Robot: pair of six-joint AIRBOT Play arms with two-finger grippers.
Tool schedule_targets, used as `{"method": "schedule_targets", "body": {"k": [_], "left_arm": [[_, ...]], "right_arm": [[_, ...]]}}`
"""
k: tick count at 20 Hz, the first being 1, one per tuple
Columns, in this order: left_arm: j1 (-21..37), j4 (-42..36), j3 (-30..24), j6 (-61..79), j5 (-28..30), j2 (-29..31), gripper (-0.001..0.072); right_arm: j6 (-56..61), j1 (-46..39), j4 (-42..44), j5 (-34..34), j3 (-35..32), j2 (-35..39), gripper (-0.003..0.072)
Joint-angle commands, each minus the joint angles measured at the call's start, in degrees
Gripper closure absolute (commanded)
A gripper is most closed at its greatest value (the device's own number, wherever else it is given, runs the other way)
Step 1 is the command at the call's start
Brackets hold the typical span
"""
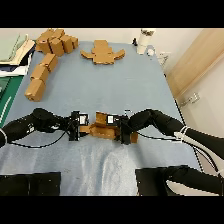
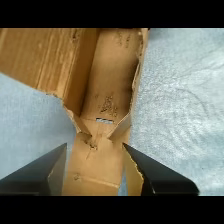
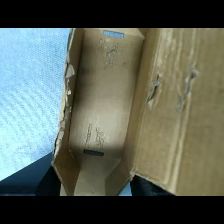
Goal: Fold the box.
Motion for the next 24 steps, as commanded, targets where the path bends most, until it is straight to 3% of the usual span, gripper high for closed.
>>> {"method": "schedule_targets", "body": {"k": [1,2,10,17,20,24], "left_arm": [[-0.83,-0.42,0.42,3.26,-1.49,-0.94,0.0274],[-0.94,-0.44,0.44,3.87,-1.36,-1.05,0.0334],[-1.88,-0.42,3.65,3.93,-0.48,-3.54,0.0359],[-3.43,-1.92,3.76,2.67,-3.41,-4.52,0.0362],[-3.69,-2.97,3.72,2.1,-3.45,-4.52,0.0438],[-4.07,-3.26,3.72,1.11,-4.22,-4.52,0.0438]], "right_arm": [[0.02,0.0,0.0,0.0,0.0,-0.02,0.0167],[0.02,0.0,0.0,0.02,0.0,-0.02,0.0167],[0.02,0.0,0.0,0.02,0.0,-0.02,0.0167],[0.02,0.0,-0.07,0.02,0.0,-0.02,0.0167],[0.02,0.0,-0.13,0.0,0.0,-0.02,0.0167],[0.02,0.0,-0.15,0.0,0.0,-0.02,0.0167]]}}
